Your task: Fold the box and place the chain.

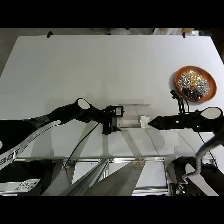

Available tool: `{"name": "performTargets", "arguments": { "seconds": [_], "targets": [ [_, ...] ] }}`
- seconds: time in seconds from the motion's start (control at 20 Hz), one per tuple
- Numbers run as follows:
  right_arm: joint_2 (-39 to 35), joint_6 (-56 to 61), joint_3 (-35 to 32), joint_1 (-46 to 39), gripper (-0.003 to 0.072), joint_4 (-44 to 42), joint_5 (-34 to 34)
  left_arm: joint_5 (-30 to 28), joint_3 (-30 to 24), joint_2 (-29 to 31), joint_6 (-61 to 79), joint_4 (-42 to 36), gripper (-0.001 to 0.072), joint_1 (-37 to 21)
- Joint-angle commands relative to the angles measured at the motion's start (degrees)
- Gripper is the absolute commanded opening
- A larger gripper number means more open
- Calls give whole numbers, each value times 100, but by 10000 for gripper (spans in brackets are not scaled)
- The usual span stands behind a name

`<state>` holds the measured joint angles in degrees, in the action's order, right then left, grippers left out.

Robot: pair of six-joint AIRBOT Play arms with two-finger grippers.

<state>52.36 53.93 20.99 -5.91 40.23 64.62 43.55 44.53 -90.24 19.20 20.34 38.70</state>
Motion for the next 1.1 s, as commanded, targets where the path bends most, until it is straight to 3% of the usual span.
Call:
{"name": "performTargets", "arguments": {
  "seconds": [0.0, 0.1, 0.2, 0.45, 0.65, 0.8, 1.05],
  "targets": [
    [-46, 57, 2, 214, 284, -31, -131, -2, -2, 2, 2, 0, 312, -4],
    [-44, 498, 9, 682, 343, 57, -584, -2, -2, 2, 2, 2, 312, -4],
    [-44, 1102, 26, 1211, 346, 313, -1141, -2, -2, 2, 2, 2, 312, -4],
    [-9, 3425, 566, 2308, 346, 1897, -1764, -2, -2, 2, 2, 2, 312, -4],
    [105, 4861, 973, 2907, 345, 3053, -1639, -2, -2, 4, 2, 2, 312, -4],
    [817, 5353, 1388, 3279, 346, 3377, -1078, -2, -2, 2, 2, 2, 312, -4],
    [1676, 6172, 2109, 4019, 346, 4079, -848, -2, -2, 2, 2, 0, 312, -4]
  ]
}}
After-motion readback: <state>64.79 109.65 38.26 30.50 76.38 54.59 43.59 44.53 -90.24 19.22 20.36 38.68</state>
